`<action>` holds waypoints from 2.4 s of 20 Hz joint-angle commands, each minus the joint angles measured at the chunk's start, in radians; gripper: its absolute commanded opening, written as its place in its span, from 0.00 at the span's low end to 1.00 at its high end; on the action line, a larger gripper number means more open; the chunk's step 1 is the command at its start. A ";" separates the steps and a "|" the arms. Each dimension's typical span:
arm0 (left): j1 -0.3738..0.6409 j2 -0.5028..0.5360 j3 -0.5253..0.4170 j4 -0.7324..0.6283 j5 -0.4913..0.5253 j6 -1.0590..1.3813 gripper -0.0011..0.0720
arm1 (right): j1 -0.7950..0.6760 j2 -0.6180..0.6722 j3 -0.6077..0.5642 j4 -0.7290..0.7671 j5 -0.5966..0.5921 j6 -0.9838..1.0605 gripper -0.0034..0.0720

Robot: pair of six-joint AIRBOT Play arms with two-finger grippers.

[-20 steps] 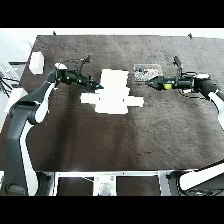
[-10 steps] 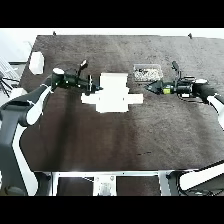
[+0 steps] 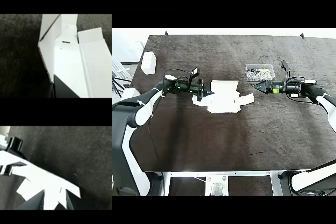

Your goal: Fold the box and place the chain.

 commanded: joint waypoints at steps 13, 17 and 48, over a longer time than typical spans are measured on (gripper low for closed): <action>0.001 -0.021 -0.004 0.003 -0.014 0.061 0.04 | 0.002 0.001 -0.028 0.061 0.029 -0.056 0.45; 0.001 -0.021 -0.004 0.003 0.028 0.062 0.04 | 0.003 0.002 -0.028 0.061 0.030 -0.074 0.42; 0.001 -0.021 -0.003 -0.010 0.028 0.062 0.04 | 0.479 0.340 -0.302 -0.572 -0.421 -0.466 0.85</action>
